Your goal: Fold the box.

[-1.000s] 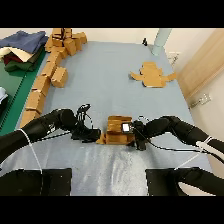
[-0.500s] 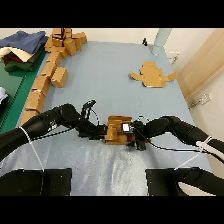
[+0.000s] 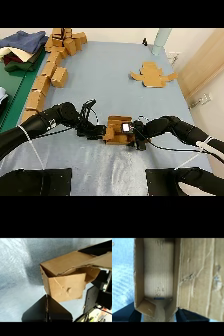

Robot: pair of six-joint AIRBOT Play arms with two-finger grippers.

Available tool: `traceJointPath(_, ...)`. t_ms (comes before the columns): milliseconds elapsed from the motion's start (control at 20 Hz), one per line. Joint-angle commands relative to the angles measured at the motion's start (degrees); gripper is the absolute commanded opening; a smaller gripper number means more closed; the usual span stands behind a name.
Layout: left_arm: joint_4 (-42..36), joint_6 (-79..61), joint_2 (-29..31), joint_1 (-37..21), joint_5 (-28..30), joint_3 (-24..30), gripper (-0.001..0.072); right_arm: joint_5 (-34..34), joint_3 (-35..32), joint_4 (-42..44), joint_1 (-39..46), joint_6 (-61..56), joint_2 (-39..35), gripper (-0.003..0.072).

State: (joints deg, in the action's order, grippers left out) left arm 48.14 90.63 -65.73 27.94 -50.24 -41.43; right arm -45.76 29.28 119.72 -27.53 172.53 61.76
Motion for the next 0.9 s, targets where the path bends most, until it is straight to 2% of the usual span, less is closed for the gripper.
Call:
traceJointPath(0,0.87,-0.04,0.09,-1.79,-1.29,-0.07,0.0087,0.0,0.04,0.0,0.0,-0.02,-0.04,0.0502)
traceJointPath(50,0.7,-0.04,0.13,-2.29,-1.68,-0.07,0.0387,0.0,0.04,0.02,0.02,-0.02,-0.04,0.0503)
traceJointPath(100,0.35,-0.11,0.13,-2.6,-2.36,-0.07,0.0501,0.0,0.04,0.02,0.02,-0.02,-0.04,0.0503)
traceJointPath(250,-0.04,-2.29,0.13,-2.67,-4.24,-0.07,0.0502,0.0,0.04,0.0,0.02,-0.02,-0.04,0.0503)
traceJointPath(500,-0.33,-2.8,0.13,-2.69,-3.76,-0.07,0.0501,0.0,0.04,0.0,0.02,-0.02,-0.04,0.0503)
traceJointPath(550,-0.35,-2.78,0.13,-2.69,-3.76,-0.07,0.049,0.0,0.04,0.02,0.02,-0.02,-0.04,0.0503)
traceJointPath(600,-0.31,-2.8,0.13,-2.69,-3.78,-0.07,0.0444,0.0,0.04,0.02,0.02,-0.02,-0.04,0.0502)
traceJointPath(850,-0.37,-5.53,0.13,-2.69,-4.37,-1.81,0.0444,0.02,0.04,0.0,0.02,-0.02,-0.04,0.0503)
